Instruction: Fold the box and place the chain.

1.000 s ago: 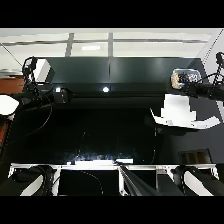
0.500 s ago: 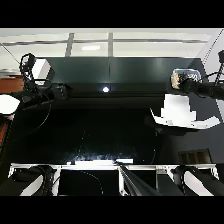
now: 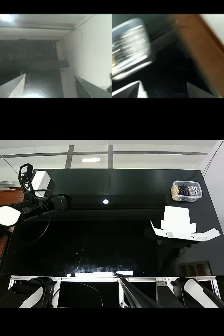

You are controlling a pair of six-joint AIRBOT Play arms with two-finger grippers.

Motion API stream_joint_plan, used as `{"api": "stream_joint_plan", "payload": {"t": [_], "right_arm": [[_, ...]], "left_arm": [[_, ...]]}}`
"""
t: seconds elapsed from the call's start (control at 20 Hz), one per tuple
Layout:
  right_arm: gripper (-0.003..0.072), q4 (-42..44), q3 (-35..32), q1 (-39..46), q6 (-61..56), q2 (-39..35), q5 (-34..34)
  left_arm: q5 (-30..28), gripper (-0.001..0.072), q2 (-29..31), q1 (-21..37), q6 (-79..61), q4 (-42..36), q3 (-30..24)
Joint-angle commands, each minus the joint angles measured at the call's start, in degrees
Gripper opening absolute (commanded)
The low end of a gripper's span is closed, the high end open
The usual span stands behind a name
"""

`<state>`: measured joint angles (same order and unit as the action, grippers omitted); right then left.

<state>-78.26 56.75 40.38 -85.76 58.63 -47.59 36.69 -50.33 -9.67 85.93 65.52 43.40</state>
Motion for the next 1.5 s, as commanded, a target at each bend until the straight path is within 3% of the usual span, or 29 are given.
{"api": "stream_joint_plan", "payload": {"t": [0.0,0.3,0.5,0.95,1.0,1.05,1.1,1.15,1.2,1.25,1.45], "right_arm": [[0.0692,0.3,0.6,13.3,-4.3,2.6,-4.5],[0.0692,11.9,0.6,18.9,13.2,13.6,-20.8],[0.0691,25.6,0.6,18.8,24.5,21.0,-30.5],[0.0673,25.7,0.6,16.3,32.7,30.2,-34.9],[0.0501,24.7,0.7,16.0,33.7,30.2,-34.8],[0.0403,24.2,0.7,15.9,33.9,30.3,-34.4],[0.0396,24.7,0.7,15.9,34.4,30.3,-34.2],[0.0313,25.2,0.7,15.9,35.3,30.2,-34.5],[0.0112,25.7,0.7,15.9,35.5,30.3,-34.7],[0.006,26.3,0.7,15.7,35.5,30.2,-35.1],[0.0045,30.2,0.6,10.9,37.6,29.6,-37.8]], "left_arm": [[-0.1,0.0709,-0.5,0.0,-0.1,0.0,0.0],[-0.1,0.0709,-0.5,0.0,-0.1,0.0,0.0],[1.5,0.0709,-0.5,0.0,-0.1,0.0,0.0],[2.8,0.0709,-0.5,0.0,-0.1,0.0,0.0],[2.9,0.0709,-0.5,0.0,0.0,0.0,0.0],[2.9,0.0709,-0.5,0.0,0.0,0.0,0.0],[2.9,0.0709,-0.5,0.0,0.0,0.0,0.0],[2.9,0.0709,-0.6,0.0,0.0,0.0,0.0],[3.0,0.0709,-0.6,0.0,0.0,-0.1,0.0],[3.0,0.0709,-0.6,0.0,0.0,-0.4,0.0],[4.5,0.0709,-0.6,0.0,0.0,-0.6,0.0]]}}
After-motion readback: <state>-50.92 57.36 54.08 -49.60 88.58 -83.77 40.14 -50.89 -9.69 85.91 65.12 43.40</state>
